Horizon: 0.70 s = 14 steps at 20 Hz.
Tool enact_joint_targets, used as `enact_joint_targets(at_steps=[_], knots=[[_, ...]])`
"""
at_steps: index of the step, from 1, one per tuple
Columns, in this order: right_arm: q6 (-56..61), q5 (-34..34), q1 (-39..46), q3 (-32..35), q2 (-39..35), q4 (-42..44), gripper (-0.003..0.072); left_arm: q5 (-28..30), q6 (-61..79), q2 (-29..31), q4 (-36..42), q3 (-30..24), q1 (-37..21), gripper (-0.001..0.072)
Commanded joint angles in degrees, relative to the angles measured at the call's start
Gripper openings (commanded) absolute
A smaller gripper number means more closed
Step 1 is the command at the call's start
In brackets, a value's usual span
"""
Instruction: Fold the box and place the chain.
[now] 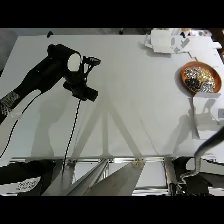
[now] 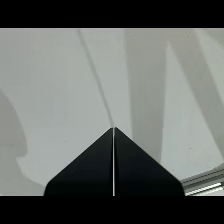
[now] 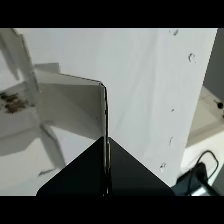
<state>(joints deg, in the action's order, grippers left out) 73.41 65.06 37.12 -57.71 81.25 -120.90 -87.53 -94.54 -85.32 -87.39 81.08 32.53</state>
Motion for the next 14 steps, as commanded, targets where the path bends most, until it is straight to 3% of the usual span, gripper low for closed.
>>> enact_joint_targets(at_steps=[1,4,6,10,14], knots=[[-2.0,4.4,-8.7,0.0,-7.6,13.1,0.0016,0.0,0.0,0.0,0.0,0.0,0.0,0.0008],[-3.8,6.3,-15.9,1.7,-15.9,30.6,0.0016,0.0,0.0,0.0,0.0,0.0,0.0,0.0008],[-3.8,6.4,-21.5,4.8,-21.6,37.3,0.0016,0.0,0.0,0.0,0.0,0.0,0.0,0.0008],[-1.3,3.7,-33.2,15.0,-33.3,45.1,0.0016,2.9,0.0,0.0,1.6,0.0,0.0,0.0008],[6.6,-1.5,-43.5,26.1,-41.4,46.0,0.0017,4.5,0.0,0.0,2.9,0.0,0.1,0.0009]])
